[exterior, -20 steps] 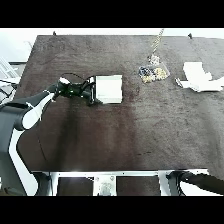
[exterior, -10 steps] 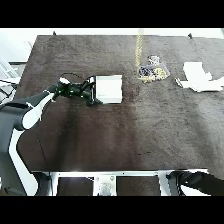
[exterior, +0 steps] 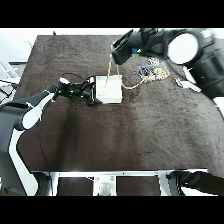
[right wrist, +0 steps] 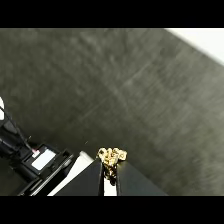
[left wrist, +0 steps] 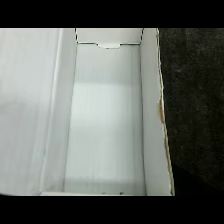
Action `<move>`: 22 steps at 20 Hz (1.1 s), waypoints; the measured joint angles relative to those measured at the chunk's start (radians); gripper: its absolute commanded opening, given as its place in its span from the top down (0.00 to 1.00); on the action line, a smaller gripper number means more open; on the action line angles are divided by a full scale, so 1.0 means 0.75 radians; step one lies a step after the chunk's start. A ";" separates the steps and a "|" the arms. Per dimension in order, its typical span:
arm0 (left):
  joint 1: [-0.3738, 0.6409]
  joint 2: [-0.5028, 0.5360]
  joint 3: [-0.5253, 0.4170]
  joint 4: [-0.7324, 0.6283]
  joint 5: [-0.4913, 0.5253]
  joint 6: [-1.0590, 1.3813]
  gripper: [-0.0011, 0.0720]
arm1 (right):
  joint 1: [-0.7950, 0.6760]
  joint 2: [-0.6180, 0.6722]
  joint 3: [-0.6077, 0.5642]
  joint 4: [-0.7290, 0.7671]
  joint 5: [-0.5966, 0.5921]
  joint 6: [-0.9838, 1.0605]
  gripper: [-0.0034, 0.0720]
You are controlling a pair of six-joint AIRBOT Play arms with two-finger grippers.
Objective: Fold the box and place the chain.
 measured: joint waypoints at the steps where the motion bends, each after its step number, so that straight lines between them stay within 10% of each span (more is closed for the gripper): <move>1: 0.000 0.000 0.000 0.000 -0.001 0.000 0.42 | 0.001 -0.023 -0.024 0.004 -0.022 0.015 0.95; 7: 0.000 0.000 0.000 0.000 -0.001 0.001 0.42 | 0.000 -0.236 -0.234 0.017 -0.184 0.113 0.95; 11: 0.000 0.000 0.000 0.000 -0.001 0.000 0.42 | -0.010 -0.374 -0.347 0.018 -0.276 0.170 0.41; 22: 0.000 0.000 0.000 0.000 -0.001 0.000 0.42 | -0.320 -0.263 -0.401 -0.056 -0.200 0.250 0.23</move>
